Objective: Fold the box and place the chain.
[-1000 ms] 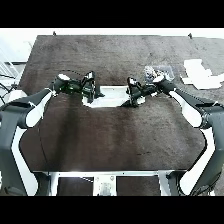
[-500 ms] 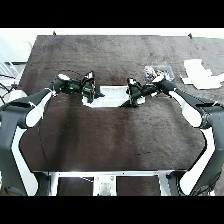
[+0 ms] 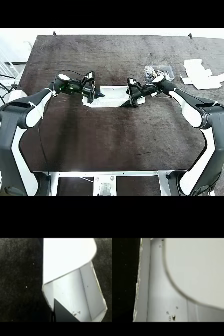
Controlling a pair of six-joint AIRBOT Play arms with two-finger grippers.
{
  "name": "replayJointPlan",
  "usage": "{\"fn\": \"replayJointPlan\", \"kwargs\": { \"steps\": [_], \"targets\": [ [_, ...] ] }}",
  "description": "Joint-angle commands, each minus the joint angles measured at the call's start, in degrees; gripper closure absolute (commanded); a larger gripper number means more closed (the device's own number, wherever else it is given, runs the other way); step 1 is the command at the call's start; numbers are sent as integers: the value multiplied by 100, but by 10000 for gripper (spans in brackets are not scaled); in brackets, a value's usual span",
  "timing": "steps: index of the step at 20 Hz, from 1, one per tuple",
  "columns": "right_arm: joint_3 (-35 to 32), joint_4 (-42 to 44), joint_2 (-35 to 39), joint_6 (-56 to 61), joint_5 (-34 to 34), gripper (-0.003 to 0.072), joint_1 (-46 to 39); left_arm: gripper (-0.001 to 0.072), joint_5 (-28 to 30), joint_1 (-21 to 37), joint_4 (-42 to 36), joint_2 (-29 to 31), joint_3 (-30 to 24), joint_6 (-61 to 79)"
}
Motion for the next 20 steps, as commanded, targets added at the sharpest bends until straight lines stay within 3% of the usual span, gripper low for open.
{"fn": "replayJointPlan", "kwargs": {
  "steps": [1, 6, 7, 8, 9, 15, 20],
  "targets": [
    [2, 2, 0, 0, 2, 99, 0, 689, -2, 4, 0, -2, -2, 0],
    [2, 2, 0, 0, 0, 99, 0, 688, -70, 4, -33, 0, -2, 0],
    [2, 2, 0, 0, 0, 99, -2, 632, -131, 4, -72, 0, -2, 7],
    [2, 2, 0, 0, 0, 100, -2, 375, -157, 7, -155, 7, -2, 0],
    [2, 2, 0, 0, 0, 99, -2, 284, -195, 4, -166, 28, -2, 0],
    [2, 2, 0, 0, 0, 99, -2, 292, -568, 251, -125, 251, 79, -232],
    [2, 2, 0, 0, 0, 99, -2, 295, -1283, 664, -490, 494, 96, -365]
  ]
}}
